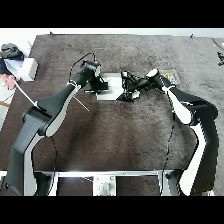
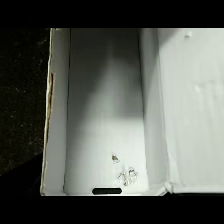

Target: Fold the box and place the chain.

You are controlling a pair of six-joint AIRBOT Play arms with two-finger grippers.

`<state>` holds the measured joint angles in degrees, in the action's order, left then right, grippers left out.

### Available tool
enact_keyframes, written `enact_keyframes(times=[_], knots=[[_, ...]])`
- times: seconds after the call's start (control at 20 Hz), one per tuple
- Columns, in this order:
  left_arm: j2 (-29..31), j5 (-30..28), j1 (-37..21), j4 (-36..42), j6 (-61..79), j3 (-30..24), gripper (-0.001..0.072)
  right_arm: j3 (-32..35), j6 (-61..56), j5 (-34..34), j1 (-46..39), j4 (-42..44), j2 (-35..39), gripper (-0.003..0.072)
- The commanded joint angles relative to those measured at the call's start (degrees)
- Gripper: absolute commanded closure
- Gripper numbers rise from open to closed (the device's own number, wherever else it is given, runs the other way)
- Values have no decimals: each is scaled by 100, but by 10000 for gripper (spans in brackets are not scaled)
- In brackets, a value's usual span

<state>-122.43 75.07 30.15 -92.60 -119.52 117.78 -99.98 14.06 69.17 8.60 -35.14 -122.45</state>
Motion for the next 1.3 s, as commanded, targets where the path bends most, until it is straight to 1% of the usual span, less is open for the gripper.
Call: enact_keyframes(times=[0.0, 0.05, 0.1, 0.15, 0.25, 0.35, 0.5, 0.6, 0.75, 0.8, 0.85, 0.95, 1.05, 1.15, 1.2, 1.25], knots=[[-15, 57, 9, 44, 22, 0, 695, 0, 2, 7, 4, -2, 0, 242], [-11, 50, 9, 59, 39, 0, 628, 0, 2, 7, 4, -2, 0, 242], [0, 28, 9, 160, 146, 0, 497, 0, 2, 7, 4, -2, 0, 243], [22, 28, 9, 212, 271, 2, 407, 0, 2, 7, 4, -2, -2, 242], [85, 31, 9, 238, 369, 0, 396, 0, 2, 7, 4, -2, 0, 243], [212, -83, 9, 240, 933, 2, 395, 0, 2, 7, 2, -2, 0, 242], [382, 37, -15, 234, 1593, 2, 394, 0, 2, 4, 4, -2, 0, 242], [520, 46, -129, 232, 1967, 4, 395, 0, 2, 7, 4, -2, 0, 242], [892, 184, -433, 313, 2393, -2, 389, 0, 2, 4, 4, -2, 0, 242], [1047, 162, -525, 422, 2693, -7, 122, 0, 2, 7, 4, 0, 0, 242], [1147, 90, -616, 693, 3108, -4, 7, 0, 2, 4, 4, -2, 0, 242], [1316, 17, -787, 1250, 3681, -11, 7, 0, 2, 7, 4, -2, -2, 242], [1338, -24, -953, 1733, 4441, -11, 3, 0, 2, 7, 4, -2, 0, 242], [1338, -358, -1185, 1993, 5169, -13, 3, 0, 2, 7, 4, -2, 0, 242], [1340, -466, -1349, 2306, 5554, -11, 3, 0, 2, 7, 4, -2, 0, 242], [1340, -549, -1550, 2826, 5893, -17, 3, 0, 2, 7, 4, -2, 0, 242]])
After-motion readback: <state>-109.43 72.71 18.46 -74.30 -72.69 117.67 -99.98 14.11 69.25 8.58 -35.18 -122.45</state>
